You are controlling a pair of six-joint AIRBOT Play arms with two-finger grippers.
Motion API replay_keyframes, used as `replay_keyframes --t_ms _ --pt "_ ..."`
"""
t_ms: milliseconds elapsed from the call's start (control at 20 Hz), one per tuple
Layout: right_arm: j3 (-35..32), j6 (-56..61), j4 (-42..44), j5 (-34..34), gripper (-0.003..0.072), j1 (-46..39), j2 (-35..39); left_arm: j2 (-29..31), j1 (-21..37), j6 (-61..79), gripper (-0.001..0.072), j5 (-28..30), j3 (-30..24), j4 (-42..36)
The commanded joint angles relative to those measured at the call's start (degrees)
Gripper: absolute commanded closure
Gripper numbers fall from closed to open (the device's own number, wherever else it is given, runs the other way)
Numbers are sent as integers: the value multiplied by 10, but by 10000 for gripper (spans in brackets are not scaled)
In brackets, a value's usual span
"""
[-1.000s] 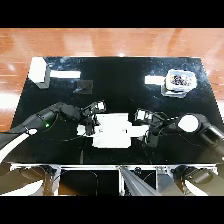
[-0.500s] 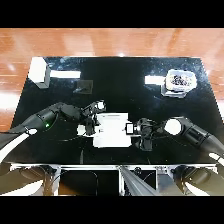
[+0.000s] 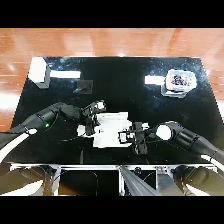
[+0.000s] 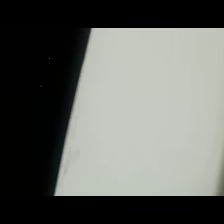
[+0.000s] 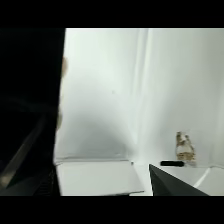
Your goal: Fold the box and place the chain.
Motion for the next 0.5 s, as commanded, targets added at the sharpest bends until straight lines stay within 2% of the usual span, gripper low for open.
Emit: replay_keyframes --t_ms 0,250,450 --pt "-1 78 1 -63 -16 5 -4 0 0 1 692 9 0 0" --pt "0 145 0 -76 -16 5 12 0 0 2 692 10 0 0" --pt "0 151 0 -76 -17 5 37 0 0 2 692 10 0 0"
